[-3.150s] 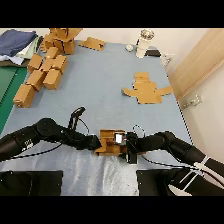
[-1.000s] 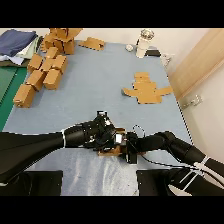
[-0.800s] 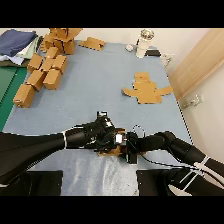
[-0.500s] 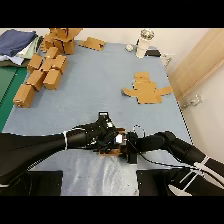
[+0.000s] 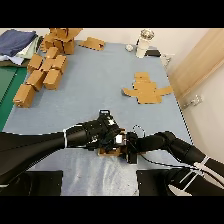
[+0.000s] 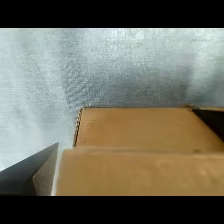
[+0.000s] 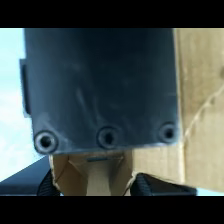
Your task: Fold the box.
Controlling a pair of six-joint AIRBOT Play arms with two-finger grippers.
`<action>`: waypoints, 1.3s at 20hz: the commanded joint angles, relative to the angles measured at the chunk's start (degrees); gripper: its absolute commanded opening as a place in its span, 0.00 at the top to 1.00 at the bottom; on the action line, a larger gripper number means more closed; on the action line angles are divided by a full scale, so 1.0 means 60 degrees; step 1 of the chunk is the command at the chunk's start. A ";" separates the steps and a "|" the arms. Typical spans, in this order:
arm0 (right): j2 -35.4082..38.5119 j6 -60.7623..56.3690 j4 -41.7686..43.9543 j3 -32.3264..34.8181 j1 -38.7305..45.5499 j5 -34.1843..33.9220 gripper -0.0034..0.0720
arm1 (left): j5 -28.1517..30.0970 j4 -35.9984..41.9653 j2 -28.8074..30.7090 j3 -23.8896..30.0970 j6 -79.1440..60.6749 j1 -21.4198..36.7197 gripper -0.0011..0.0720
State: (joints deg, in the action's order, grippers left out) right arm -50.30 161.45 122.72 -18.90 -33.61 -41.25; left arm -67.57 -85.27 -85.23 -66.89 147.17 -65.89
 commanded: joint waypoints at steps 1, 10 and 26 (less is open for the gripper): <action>0.0000 -0.0004 0.0007 0.0007 -0.0007 0.0004 0.31 | -0.0189 -0.0127 0.0113 -0.0106 -0.0040 0.0047 0.21; 0.0000 -0.0007 0.0007 0.0007 -0.0007 0.0004 0.31 | -0.0062 -0.0222 -0.0401 -0.0069 -0.0025 0.0033 0.28; 0.0000 -0.0007 0.0007 0.0007 -0.0007 0.0004 0.31 | -0.0168 -0.0583 -0.0659 -0.0069 0.0375 -0.0157 0.97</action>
